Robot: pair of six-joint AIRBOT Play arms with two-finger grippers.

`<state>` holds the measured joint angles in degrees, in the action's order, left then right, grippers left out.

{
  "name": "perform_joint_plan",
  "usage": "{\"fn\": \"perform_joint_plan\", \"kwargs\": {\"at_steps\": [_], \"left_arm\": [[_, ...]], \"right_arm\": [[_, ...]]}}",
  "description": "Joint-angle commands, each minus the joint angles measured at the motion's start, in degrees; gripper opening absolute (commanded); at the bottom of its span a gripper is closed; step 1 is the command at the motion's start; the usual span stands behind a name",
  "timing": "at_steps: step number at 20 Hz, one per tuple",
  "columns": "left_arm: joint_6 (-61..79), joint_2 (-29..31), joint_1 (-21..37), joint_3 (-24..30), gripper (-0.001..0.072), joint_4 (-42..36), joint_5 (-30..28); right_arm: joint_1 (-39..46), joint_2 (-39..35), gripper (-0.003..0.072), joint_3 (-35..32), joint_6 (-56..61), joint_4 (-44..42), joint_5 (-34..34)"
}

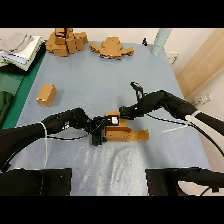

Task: Fold the box.

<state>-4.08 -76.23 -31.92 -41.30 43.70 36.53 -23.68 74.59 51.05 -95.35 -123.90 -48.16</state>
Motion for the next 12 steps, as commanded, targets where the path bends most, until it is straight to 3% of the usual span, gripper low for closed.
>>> {"fn": "perform_joint_plan", "kwargs": {"at_steps": [1,12], "left_arm": [[0.00,0.02,-0.02,-0.02,0.0523,0.02,0.00],[0.00,0.02,-0.02,-0.02,0.0523,0.02,0.02]], "right_arm": [[-0.46,4.28,0.0000,0.74,-4.31,0.00,-1.55],[-1.27,5.46,0.0000,-0.09,-8.68,0.20,-2.45]]}}
